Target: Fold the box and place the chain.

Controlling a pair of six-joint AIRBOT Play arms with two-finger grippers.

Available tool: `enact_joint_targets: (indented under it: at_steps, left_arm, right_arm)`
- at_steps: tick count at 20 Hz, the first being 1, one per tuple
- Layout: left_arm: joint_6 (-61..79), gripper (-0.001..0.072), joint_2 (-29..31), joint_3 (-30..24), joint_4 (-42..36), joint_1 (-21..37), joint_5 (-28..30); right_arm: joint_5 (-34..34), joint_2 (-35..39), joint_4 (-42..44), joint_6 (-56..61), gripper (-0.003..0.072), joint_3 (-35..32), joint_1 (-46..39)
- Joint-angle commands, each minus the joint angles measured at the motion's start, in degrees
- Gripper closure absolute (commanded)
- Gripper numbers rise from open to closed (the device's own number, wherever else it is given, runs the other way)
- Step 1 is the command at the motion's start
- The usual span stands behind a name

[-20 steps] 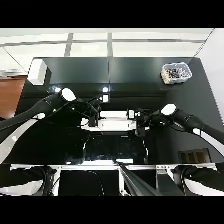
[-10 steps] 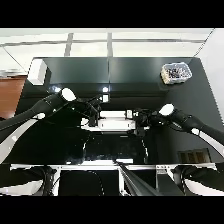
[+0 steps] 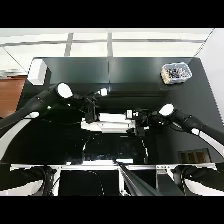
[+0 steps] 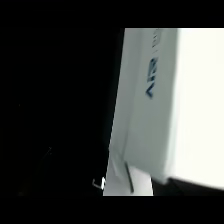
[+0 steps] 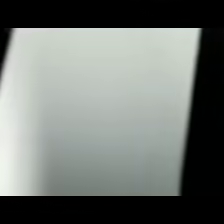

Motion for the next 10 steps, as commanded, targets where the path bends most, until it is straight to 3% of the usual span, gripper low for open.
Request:
enact_joint_targets:
  at_steps: [1, 2, 3, 4, 5, 7, 10]
  left_arm:
    - [-20.52, 0.0003, 4.46, 1.38, 9.94, 3.06, -9.44]
    - [-24.98, 0.0039, 4.63, 1.36, 7.26, 4.26, -13.60]
    - [-28.55, 0.0157, 4.28, 0.90, 2.60, 5.14, -17.79]
    - [-29.44, 0.0364, 3.89, -0.26, -3.06, 5.29, -20.83]
    - [-28.11, 0.0642, 3.37, -2.12, -9.33, 4.94, -22.03]
    - [-20.79, 0.0684, 2.01, -5.88, -20.41, 3.04, -18.93]
    - [-11.52, 0.0684, 0.20, -7.30, -33.53, 0.68, -2.29]
  right_arm:
    - [-0.35, -0.04, 0.13, 0.17, 0.0217, 0.02, 0.04]
    - [-0.33, -0.04, 0.09, 0.17, 0.0218, 0.02, 0.04]
    - [-0.33, -0.04, 0.11, 0.17, 0.0219, 0.02, 0.04]
    - [-0.31, -0.04, 0.07, 0.15, 0.0303, 0.02, 0.04]
    - [-0.31, -0.04, 0.07, 0.15, 0.0457, 0.02, 0.04]
    - [-0.31, -0.04, 0.07, 0.15, 0.0490, 0.02, 0.04]
    - [-0.31, -0.04, 0.09, 0.17, 0.0490, 0.02, 0.04]
